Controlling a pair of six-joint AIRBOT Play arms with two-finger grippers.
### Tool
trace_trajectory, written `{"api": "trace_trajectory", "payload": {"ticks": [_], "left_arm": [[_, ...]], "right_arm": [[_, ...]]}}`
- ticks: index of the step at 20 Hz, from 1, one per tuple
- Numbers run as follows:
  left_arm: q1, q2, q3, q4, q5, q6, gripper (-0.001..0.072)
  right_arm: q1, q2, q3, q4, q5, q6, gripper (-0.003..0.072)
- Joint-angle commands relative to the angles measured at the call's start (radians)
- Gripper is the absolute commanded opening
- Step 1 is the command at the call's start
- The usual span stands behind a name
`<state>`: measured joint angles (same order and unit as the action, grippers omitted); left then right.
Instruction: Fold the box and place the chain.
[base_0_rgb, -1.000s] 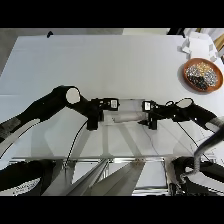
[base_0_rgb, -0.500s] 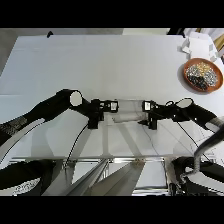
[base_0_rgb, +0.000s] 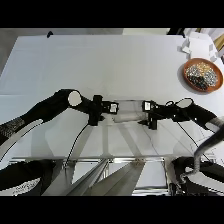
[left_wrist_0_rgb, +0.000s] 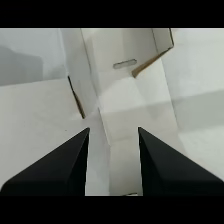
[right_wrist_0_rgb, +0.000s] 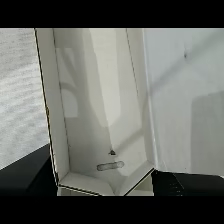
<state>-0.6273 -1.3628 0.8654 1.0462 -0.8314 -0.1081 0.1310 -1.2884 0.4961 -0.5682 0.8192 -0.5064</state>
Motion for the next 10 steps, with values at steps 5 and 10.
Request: {"api": "trace_trajectory", "payload": {"ticks": [5,10], "left_arm": [[-0.023,-0.035,0.000,-0.045,0.016,0.037,0.0344],[-0.023,-0.046,0.000,-0.069,0.006,0.037,0.0310]], "right_arm": [[0.000,0.000,0.000,0.000,0.000,0.000,0.0442],[0.000,0.000,0.000,0.000,0.000,0.000,0.0442]]}}
